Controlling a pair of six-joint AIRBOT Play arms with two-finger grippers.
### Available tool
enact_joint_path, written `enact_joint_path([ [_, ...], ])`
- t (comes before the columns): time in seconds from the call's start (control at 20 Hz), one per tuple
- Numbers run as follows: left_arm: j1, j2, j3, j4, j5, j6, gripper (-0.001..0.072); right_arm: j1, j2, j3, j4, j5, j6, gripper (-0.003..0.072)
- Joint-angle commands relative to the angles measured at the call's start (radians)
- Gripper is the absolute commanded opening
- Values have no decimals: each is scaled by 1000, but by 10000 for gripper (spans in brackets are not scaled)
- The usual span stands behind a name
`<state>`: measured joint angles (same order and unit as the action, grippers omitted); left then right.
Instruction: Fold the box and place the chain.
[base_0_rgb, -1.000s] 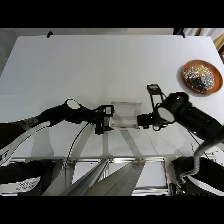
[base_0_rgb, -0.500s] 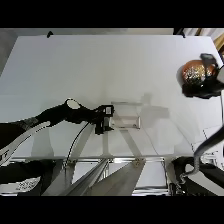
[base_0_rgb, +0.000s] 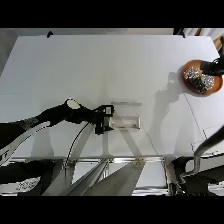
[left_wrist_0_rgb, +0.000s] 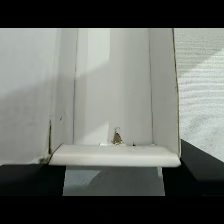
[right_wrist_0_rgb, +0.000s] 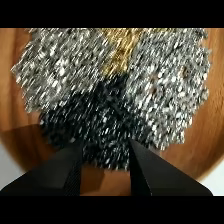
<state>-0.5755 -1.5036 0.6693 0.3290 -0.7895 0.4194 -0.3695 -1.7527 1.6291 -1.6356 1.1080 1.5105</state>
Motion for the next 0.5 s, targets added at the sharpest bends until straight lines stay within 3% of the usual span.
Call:
enact_joint_path([
  [0.0, 0, 0, 0, 0, 0, 0, 212, -25, -141, 106, -6, -6, 11, 273],
  [0.45, 0, 0, 0, 0, 0, 0, 212, -27, -195, 106, -9, 6, 11, 270],
])
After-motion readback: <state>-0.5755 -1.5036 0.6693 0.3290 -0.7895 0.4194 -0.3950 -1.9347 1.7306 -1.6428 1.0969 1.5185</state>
